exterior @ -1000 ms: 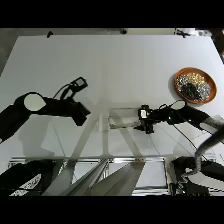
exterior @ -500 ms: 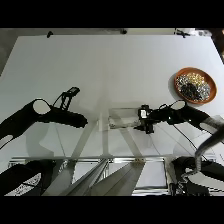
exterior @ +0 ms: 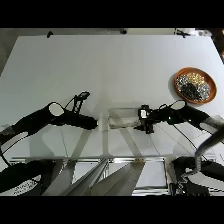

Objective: Fold the box and place the chain.

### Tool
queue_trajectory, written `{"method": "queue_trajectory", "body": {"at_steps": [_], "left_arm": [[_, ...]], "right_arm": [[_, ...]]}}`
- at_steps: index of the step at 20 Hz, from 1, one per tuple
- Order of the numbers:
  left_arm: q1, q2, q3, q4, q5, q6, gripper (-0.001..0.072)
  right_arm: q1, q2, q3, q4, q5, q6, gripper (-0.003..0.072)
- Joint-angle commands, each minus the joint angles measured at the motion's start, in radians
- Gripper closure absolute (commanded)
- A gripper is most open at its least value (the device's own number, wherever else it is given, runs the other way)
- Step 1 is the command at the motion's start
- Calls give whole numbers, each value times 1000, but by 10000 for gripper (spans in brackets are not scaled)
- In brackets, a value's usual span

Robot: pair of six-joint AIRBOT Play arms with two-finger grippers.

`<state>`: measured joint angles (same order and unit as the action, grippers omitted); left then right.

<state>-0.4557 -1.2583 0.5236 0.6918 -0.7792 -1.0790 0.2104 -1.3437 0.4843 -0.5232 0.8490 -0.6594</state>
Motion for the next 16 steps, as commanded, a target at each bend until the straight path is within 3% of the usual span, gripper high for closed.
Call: {"method": "queue_trajectory", "body": {"at_steps": [1,9,11,16], "left_arm": [[-20,-24,0,-24,31,6,705],[-31,64,0,-117,50,18,687],[-56,66,0,-128,51,51,551],[-89,68,0,-137,64,50,551]], "right_arm": [[0,0,0,0,0,0,303],[0,0,0,0,0,0,303],[0,0,0,0,0,0,303],[0,0,0,0,0,0,303]]}}
